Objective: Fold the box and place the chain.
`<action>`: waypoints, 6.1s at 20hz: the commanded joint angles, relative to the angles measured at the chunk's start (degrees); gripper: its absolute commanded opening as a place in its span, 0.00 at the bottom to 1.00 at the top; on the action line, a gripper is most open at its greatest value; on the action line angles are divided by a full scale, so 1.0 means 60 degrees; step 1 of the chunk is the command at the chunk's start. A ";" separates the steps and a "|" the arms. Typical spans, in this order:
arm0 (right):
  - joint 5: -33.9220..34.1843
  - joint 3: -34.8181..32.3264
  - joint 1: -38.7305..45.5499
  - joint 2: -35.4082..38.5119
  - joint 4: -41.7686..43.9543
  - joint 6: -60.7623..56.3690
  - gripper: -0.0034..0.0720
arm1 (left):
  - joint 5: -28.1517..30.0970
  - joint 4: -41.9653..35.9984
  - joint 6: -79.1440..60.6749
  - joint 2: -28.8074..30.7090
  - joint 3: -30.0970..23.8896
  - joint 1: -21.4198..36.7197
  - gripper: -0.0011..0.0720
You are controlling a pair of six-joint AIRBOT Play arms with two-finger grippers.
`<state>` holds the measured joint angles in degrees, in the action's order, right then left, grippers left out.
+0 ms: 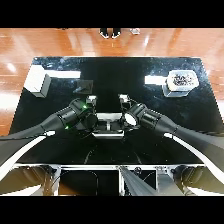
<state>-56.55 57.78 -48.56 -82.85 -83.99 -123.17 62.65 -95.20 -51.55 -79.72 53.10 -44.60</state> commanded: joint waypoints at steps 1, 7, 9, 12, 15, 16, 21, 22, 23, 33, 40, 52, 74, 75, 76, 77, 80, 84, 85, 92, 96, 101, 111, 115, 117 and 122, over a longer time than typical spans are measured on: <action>-0.0197 0.0007 0.0000 -0.0007 -0.0047 -0.0106 0.41 | 0.0033 -0.0044 0.0055 0.0004 0.0007 -0.0007 0.05; -0.0871 0.0306 0.0000 -0.0004 -0.0087 -0.0076 0.74 | -0.0015 -0.0033 0.0062 0.0004 0.0007 -0.0007 0.05; -0.1100 0.0517 0.0036 -0.0004 -0.0113 -0.0022 0.74 | -0.0029 -0.0018 0.0062 0.0004 0.0007 -0.0007 0.05; -0.1555 0.0590 0.0189 0.0011 -0.0109 -0.0022 0.74 | -0.0022 0.0000 0.0062 0.0004 0.0007 -0.0007 0.05; -0.1749 0.0590 0.0342 0.0018 -0.0109 0.0000 0.71 | -0.0022 0.0026 0.0062 0.0004 0.0007 -0.0007 0.05; -0.1745 0.0590 0.0346 0.0040 -0.0109 0.0000 0.71 | -0.0022 0.0029 0.0058 0.0004 0.0007 -0.0007 0.05; -0.1752 0.0590 0.0437 0.0273 -0.0200 -0.0036 0.70 | -0.0018 0.0026 0.0058 0.0004 0.0007 -0.0007 0.05; -0.1796 0.0586 0.0459 0.0270 -0.0339 -0.0219 0.70 | -0.0015 0.0026 0.0058 0.0004 0.0007 -0.0007 0.05; -0.1781 0.0586 0.0459 0.0270 -0.0466 -0.0353 0.69 | -0.0018 0.0026 0.0058 0.0004 0.0007 -0.0007 0.05; -0.1661 0.0590 0.0455 0.0113 -0.0696 -0.0925 0.45 | -0.0015 0.0026 0.0058 0.0004 0.0007 -0.0007 0.05; -0.1650 0.0586 0.0433 -0.0044 -0.0732 -0.0787 0.37 | -0.0007 0.0026 0.0058 0.0004 0.0007 -0.0007 0.05; -0.1446 0.0586 0.0433 -0.0386 -0.0721 -0.0648 0.37 | 0.0018 0.0026 0.0058 0.0004 0.0007 -0.0007 0.05; -0.1275 0.0586 0.0433 -0.0696 -0.0510 -0.0353 0.37 | 0.0011 0.0026 0.0058 0.0004 0.0007 -0.0007 0.05; -0.1279 0.0586 0.0433 -0.0703 -0.0510 -0.0335 0.37 | 0.0011 0.0026 0.0058 0.0004 0.0007 -0.0007 0.05; -0.1279 0.0586 0.0433 -0.0707 -0.0510 -0.0324 0.37 | 0.0011 0.0026 0.0058 0.0004 0.0007 -0.0007 0.05; -0.1279 0.0586 0.0433 -0.0707 -0.0510 -0.0324 0.37 | 0.0015 0.0026 0.0058 0.0004 0.0007 -0.0007 0.05; -0.1279 0.0586 0.0433 -0.0710 -0.0514 -0.0317 0.37 | 0.0015 0.0026 0.0058 0.0004 0.0007 -0.0007 0.05; -0.1275 0.0586 0.0433 -0.0732 -0.0510 -0.0284 0.37 | 0.0015 0.0026 0.0058 0.0004 0.0007 -0.0007 0.05; -0.1275 0.0586 0.0433 -0.0739 -0.0510 -0.0280 0.37 | 0.0018 0.0026 0.0058 0.0004 0.0007 -0.0007 0.05; -0.1279 0.0586 0.0433 -0.0790 -0.0510 -0.0248 0.37 | 0.0015 0.0026 0.0058 0.0004 0.0007 -0.0007 0.05; -0.1279 0.0586 0.0433 -0.0790 -0.0368 -0.0248 0.37 | 0.0015 0.0026 0.0058 0.0004 0.0007 -0.0007 0.05; -0.1428 0.0586 0.0433 -0.0790 -0.0259 -0.0244 0.37 | 0.0018 0.0022 0.0058 0.0004 0.0007 -0.0007 0.05; -0.1475 0.0586 0.0433 -0.0776 -0.0219 -0.0033 0.09 | 0.0018 0.0022 0.0058 0.0004 0.0007 -0.0007 0.05; -0.1504 0.0590 0.0433 -0.0750 -0.0007 0.0098 0.09 | 0.0018 0.0026 0.0058 0.0007 0.0007 -0.0007 0.05; -0.1552 0.0590 0.0433 -0.0656 -0.0011 0.0113 0.14 | 0.0018 0.0033 0.0058 0.0007 0.0007 -0.0007 0.05; -0.1654 0.0590 0.0433 -0.0492 -0.0044 0.0113 0.57 | 0.0066 0.0004 0.0058 0.0007 0.0007 -0.0011 0.05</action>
<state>-66.30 61.25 -45.91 -86.24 -84.55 -122.34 62.65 -94.80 -51.37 -79.72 53.10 -44.69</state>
